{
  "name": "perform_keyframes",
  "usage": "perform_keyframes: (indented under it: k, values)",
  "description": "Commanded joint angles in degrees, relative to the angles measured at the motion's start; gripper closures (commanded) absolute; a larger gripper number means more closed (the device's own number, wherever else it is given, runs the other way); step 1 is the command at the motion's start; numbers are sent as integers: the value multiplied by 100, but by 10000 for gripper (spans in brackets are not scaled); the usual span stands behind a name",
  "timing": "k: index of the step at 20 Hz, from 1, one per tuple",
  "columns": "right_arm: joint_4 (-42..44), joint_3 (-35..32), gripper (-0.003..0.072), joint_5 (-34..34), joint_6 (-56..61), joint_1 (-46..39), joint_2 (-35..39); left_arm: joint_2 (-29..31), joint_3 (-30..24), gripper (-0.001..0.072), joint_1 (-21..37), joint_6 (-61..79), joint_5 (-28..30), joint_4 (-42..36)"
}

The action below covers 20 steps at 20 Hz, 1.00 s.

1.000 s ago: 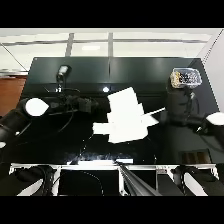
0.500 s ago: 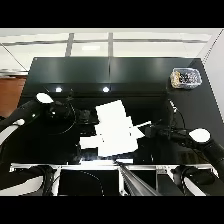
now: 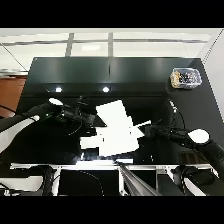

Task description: Fold the box and place the chain.

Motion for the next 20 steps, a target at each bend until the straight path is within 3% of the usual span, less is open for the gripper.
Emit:
perform_keyframes:
  k: [1, 4, 6, 7, 8, 11, 12, 13, 14, 15, 18, 20]
  values:
    - [-50, -2, 643, 20, 2, 2, 2, -181, 0, 9, -125, 710, -44, -437]
    - [-66, -2, 643, -22, 2, 2, 2, -181, 70, 10, -271, 852, -245, -92]
    - [-76, -2, 643, -20, 0, 2, 2, -184, 168, 54, -280, 846, -321, 402]
    - [-116, -2, 643, -22, 2, 2, 2, -184, 201, 153, -282, 848, -323, 472]
    - [-162, -2, 643, -20, 0, 2, 2, -192, 247, 297, -280, 852, -313, 498]
    - [-374, -2, 643, 31, -15, 2, 2, -195, 356, 608, -282, 852, -310, 470]
    - [-396, 0, 637, 52, -15, 2, 2, -195, 374, 653, -282, 879, -306, 485]
    - [-396, 2, 495, 48, -15, -7, 2, -195, 385, 671, -280, 1056, -323, 487]
    - [-426, 22, 191, 101, -17, -61, 2, -195, 393, 683, -280, 1198, -337, 496]
    - [-673, 120, 12, 289, -37, -177, 4, -195, 404, 683, -280, 1261, -380, 496]
    - [-2249, 981, 11, 1427, -31, -721, 4, -179, 595, 687, -284, 1471, -660, 699]
    - [-3049, 1709, 10, 2052, -39, -1073, 4, 9, 734, 690, -391, 1740, -551, 1069]
